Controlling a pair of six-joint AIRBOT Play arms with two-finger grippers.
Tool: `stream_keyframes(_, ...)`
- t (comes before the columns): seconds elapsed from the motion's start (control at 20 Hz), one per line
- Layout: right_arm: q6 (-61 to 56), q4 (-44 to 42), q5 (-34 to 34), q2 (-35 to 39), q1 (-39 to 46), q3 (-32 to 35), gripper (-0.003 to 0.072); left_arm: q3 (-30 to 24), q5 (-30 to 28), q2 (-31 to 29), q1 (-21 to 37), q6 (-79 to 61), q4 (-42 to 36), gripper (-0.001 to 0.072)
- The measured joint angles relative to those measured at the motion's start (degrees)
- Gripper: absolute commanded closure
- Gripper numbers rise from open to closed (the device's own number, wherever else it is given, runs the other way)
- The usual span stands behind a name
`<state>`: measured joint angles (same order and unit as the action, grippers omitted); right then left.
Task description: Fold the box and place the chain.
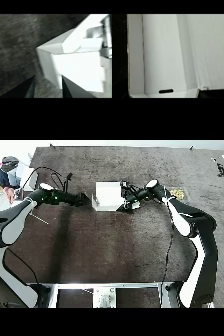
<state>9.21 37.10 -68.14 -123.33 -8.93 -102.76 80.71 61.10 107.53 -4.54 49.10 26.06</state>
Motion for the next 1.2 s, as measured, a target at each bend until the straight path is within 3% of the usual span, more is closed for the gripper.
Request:
stream_keyframes(0.4, 0.0, 0.0, 0.0, 0.0, 0.0, 0.0, 0.0079, 0.0, 2.0, 0.0, -0.7, -1.3, -4.8, 0.0355)
stream_keyframes(0.75, 0.0, 0.0, 0.0, 0.0, 0.0, 0.0, 0.0079, 0.1, -0.5, 0.0, -2.2, 2.0, -4.0, 0.0356)
stream_keyframes(1.2, 0.0, 0.0, 0.0, 0.0, 0.0, 0.0, 0.0078, 5.3, -2.8, 0.0, -6.3, 14.2, 7.1, 0.0356)
